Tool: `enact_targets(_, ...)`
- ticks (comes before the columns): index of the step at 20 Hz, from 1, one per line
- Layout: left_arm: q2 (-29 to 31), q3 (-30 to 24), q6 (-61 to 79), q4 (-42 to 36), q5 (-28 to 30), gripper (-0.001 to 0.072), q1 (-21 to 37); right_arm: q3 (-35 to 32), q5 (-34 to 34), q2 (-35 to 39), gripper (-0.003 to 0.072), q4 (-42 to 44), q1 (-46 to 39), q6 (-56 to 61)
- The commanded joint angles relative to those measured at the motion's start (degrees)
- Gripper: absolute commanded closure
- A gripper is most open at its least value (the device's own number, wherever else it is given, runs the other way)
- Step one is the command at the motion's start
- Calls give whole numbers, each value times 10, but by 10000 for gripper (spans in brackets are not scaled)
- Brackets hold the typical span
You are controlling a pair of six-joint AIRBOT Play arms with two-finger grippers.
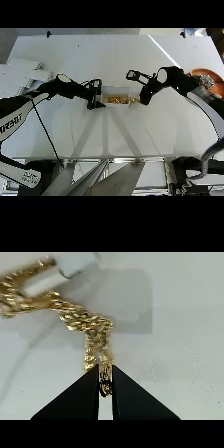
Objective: Fold the box and place the chain.
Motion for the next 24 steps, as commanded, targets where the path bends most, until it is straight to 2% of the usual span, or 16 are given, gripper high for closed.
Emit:
enact_targets(1, 0, 0, 0, 0, 0, 622, 0, 2, -46, 49, 673, 54, 34, 16)
enact_targets(5, 0, 0, 0, 0, 0, 622, 0, 3, -102, 74, 676, 170, 65, 5)
enact_targets(11, 0, 0, 0, 0, 0, 622, 0, 7, -132, 73, 677, 363, 92, -112)
enact_targets(13, 0, 0, 0, 0, 0, 622, 0, 7, -133, 73, 677, 402, 92, -138)
enact_targets(19, 0, 0, 0, 0, 0, 622, 0, 7, -132, 41, 677, 374, 92, -133)
enact_targets(23, 0, 0, 0, 0, 0, 622, 0, 7, -132, 14, 667, 299, 92, -97)
enact_targets(24, 0, 0, 0, 0, 0, 622, 0, 7, -132, 13, 587, 284, 92, -89)
